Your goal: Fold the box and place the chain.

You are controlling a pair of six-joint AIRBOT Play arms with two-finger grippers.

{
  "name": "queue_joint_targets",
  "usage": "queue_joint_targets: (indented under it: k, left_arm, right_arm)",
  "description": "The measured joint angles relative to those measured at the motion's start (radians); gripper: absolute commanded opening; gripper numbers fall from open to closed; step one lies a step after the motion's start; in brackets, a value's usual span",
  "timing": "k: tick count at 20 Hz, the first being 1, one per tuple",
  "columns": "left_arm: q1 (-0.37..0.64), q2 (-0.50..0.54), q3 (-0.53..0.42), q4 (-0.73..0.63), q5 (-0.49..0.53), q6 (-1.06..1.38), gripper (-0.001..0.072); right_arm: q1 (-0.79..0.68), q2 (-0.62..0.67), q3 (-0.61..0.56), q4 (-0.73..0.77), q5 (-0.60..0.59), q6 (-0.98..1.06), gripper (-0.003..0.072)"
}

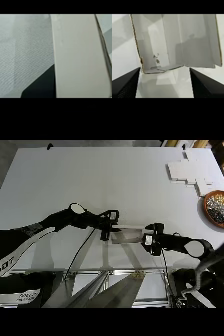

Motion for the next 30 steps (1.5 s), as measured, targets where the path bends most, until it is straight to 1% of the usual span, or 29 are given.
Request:
queue_joint_targets:
  k: [5,12,18,24,25,26,27,30]
  left_arm:
    - [0.0,0.0,0.0,0.0,0.0,0.0,0.0014]
    - [0.0,0.0,0.0,0.0,0.0,0.0,0.0014]
    - [0.0,0.0,0.0,0.0,0.0,0.001,0.0014]
    - [0.0,0.0,0.0,0.0,0.0,0.001,0.0014]
    - [0.0,0.0,0.0,0.0,0.0,0.001,0.0014]
    - [0.0,0.0,0.0,0.0,0.0,0.001,0.0014]
    - [0.0,0.0,0.0,0.0,0.0,0.001,0.0014]
    - [0.0,0.0,0.0,0.0,0.0,0.001,0.0014]
  right_arm:
    - [-0.082,-0.106,0.035,0.149,0.064,-0.19,0.0685]
    - [-0.192,-0.267,0.092,0.241,0.183,-0.358,0.0681]
    - [-0.238,-0.377,0.105,0.32,0.257,-0.47,0.0681]
    - [-0.248,-0.472,0.107,0.386,0.289,-0.532,0.0679]
    - [-0.249,-0.481,0.108,0.391,0.291,-0.54,0.0678]
    - [-0.249,-0.486,0.108,0.395,0.291,-0.546,0.0654]
    - [-0.249,-0.492,0.108,0.399,0.291,-0.551,0.0648]
    - [-0.249,-0.503,0.108,0.41,0.294,-0.571,0.0648]
